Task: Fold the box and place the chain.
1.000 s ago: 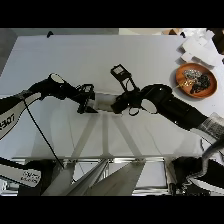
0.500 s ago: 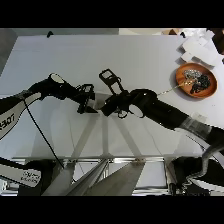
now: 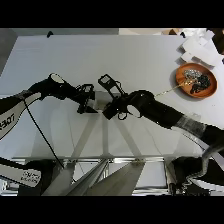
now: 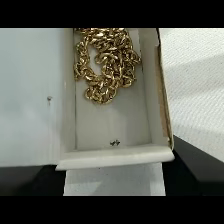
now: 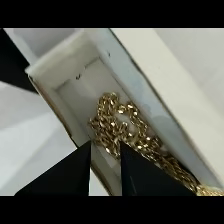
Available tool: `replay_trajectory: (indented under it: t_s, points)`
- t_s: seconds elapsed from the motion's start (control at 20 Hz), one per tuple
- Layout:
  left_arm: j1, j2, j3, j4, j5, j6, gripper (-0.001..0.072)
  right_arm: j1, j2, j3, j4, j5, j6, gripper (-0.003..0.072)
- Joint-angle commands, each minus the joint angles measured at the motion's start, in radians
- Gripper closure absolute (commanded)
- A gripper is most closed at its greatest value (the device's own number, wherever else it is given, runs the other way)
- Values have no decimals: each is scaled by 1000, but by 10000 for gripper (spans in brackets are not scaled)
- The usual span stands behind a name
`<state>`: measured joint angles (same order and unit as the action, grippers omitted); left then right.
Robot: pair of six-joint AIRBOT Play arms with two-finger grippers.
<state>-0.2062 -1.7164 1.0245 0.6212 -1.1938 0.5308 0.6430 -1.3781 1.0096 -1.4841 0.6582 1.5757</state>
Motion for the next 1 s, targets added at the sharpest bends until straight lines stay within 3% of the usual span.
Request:
replay_trajectory:
  t_s: [0.0, 0.15, 0.25, 0.4, 0.5, 0.65, 0.85, 0.9, 0.95]
  points:
    - [0, -1, 0, 0, 0, 0, 501, -28, 63, 0, 0, 128, -146, 477]
    - [0, -1, 0, 0, 0, 0, 501, -79, 169, 0, 0, 201, -356, 457]
    - [0, -1, 0, 0, 0, 0, 501, -138, 243, 0, 0, 232, -470, 346]
    - [0, -1, 0, 0, 0, 0, 501, -272, 302, 0, 1, 280, -591, 321]
    - [0, -1, 0, 0, 0, 0, 501, -369, 293, 0, 3, 330, -665, 192]
    - [0, -1, 0, 0, 0, 0, 501, -495, 251, -5, 23, 346, -760, 192]
    - [0, -1, 0, 0, 0, 0, 501, -594, 129, -5, 152, 388, -1075, 190]
    - [0, -1, 0, 0, 0, 0, 501, -595, 92, -5, 174, 396, -1159, 177]
    - [0, -1, 0, 0, 0, 0, 501, -595, 56, -5, 190, 397, -1241, 112]
